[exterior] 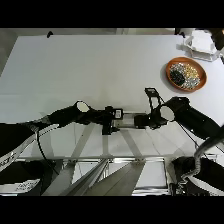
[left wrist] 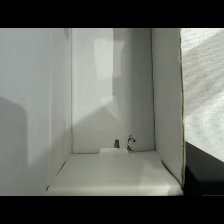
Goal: Fold the box and place the chain.
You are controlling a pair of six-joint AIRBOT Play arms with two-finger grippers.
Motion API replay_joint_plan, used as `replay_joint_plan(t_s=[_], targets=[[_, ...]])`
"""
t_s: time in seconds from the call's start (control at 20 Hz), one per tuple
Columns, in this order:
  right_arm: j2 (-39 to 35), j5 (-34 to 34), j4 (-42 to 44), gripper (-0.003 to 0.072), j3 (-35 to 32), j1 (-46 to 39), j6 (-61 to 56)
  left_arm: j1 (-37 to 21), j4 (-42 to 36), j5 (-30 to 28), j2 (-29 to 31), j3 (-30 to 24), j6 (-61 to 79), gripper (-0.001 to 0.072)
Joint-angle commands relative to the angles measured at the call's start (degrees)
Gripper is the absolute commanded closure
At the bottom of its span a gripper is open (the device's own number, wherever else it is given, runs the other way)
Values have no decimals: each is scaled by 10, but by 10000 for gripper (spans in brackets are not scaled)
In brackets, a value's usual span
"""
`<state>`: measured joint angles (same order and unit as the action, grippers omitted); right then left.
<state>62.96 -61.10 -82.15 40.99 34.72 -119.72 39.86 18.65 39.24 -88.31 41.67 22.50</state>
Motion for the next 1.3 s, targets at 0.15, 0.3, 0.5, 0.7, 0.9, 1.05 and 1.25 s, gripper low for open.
replay_joint_plan(t_s=[0.15, 0.3, 0.5, 0.7, 0.9, 1.05, 1.25], targets=[[32, -20, -27, 313, 34, 5, -34, 0, 0, 0, 0, 0, 0, 398], [35, -32, -26, 199, 38, 10, -28, 0, 0, 0, 0, 0, 0, 398], [29, -49, -19, 156, 38, 10, -13, 0, 0, 0, 0, 0, 0, 398], [29, -52, -1, 142, 39, 10, -13, 0, 0, 0, 0, 0, 0, 398], [29, -54, 2, 142, 40, 10, -13, 0, 0, 0, 0, 0, 0, 398], [29, -54, 2, 143, 40, 10, -13, 0, -1, 2, 0, 0, 0, 396], [29, -53, 1, 143, 40, 10, -13, 2, 5, -3, 2, 0, 0, 401]])
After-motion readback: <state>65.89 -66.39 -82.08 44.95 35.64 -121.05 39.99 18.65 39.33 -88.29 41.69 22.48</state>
